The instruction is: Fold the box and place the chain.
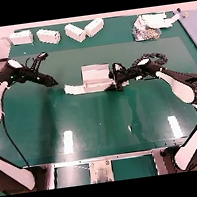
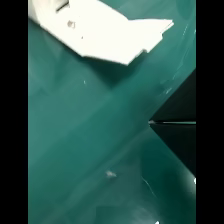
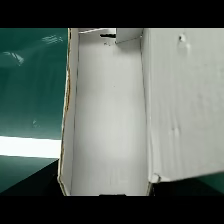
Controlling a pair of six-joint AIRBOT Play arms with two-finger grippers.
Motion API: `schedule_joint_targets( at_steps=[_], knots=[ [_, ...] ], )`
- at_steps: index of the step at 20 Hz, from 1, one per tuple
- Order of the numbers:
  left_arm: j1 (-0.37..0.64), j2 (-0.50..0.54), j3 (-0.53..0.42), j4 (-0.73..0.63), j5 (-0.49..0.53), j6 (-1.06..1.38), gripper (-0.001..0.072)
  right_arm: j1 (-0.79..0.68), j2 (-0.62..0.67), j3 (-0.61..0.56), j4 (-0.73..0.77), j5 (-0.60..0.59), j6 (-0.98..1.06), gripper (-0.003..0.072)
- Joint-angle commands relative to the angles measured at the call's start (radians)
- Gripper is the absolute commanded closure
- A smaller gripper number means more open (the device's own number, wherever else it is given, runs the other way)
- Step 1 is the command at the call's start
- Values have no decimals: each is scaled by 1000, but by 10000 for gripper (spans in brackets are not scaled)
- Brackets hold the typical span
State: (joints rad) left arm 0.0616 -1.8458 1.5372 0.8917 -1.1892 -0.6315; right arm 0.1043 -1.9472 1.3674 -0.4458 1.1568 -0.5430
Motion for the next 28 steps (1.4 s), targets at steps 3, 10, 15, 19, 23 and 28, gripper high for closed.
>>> schedule_joint_targets(
  at_steps=[3,10,15,19,23,28],
  knots=[
    [0,-23,1,14,20,-165,692,0,1,0,0,0,0,210],
    [-9,-97,1,-181,-52,-181,692,0,1,0,0,0,0,210],
    [-58,-108,-18,-188,-49,-188,692,0,1,0,0,0,0,210],
    [-107,-108,-32,-220,-50,-171,691,0,1,0,0,0,0,210],
    [-115,-108,-33,-357,-61,-118,692,0,1,0,0,0,0,210],
    [-158,-83,-27,-447,-77,-66,693,0,1,0,0,0,0,210]
  ],
)
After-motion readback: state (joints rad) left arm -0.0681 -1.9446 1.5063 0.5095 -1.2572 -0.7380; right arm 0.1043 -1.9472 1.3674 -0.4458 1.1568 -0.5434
